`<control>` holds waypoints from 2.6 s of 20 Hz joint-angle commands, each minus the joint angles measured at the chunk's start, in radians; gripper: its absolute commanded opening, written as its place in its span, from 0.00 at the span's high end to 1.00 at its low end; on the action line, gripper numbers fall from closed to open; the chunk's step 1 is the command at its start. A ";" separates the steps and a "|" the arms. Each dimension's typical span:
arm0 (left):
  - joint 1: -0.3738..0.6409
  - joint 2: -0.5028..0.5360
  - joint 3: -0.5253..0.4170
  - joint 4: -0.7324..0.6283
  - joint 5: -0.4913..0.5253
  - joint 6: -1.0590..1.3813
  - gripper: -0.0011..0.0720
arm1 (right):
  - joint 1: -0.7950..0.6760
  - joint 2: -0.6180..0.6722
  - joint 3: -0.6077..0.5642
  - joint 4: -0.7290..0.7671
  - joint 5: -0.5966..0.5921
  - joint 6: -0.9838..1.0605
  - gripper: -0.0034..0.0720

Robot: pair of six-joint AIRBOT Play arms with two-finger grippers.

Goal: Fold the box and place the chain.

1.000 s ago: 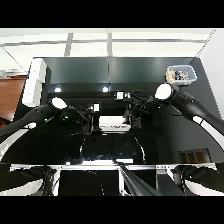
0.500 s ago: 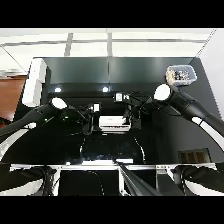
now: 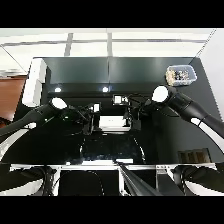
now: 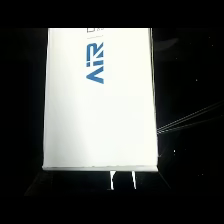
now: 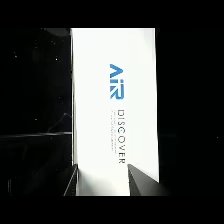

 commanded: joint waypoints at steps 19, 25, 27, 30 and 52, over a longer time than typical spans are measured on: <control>0.002 0.000 0.001 0.000 0.006 0.000 0.52 | -0.152 0.131 -0.122 0.325 0.030 0.697 0.93; 0.002 0.000 0.001 0.000 0.006 -0.001 0.52 | -0.149 0.072 -0.261 0.604 -0.103 0.702 0.93; 0.002 0.000 0.001 0.000 0.006 0.000 0.52 | -0.148 0.055 -0.276 0.600 -0.123 0.743 0.93; 0.002 0.000 0.001 0.000 0.006 0.000 0.52 | -0.142 0.041 -0.277 0.592 -0.148 0.743 0.93; 0.002 0.000 0.001 -0.019 0.077 -0.005 0.52 | -0.326 0.193 -0.190 0.453 0.075 0.657 0.93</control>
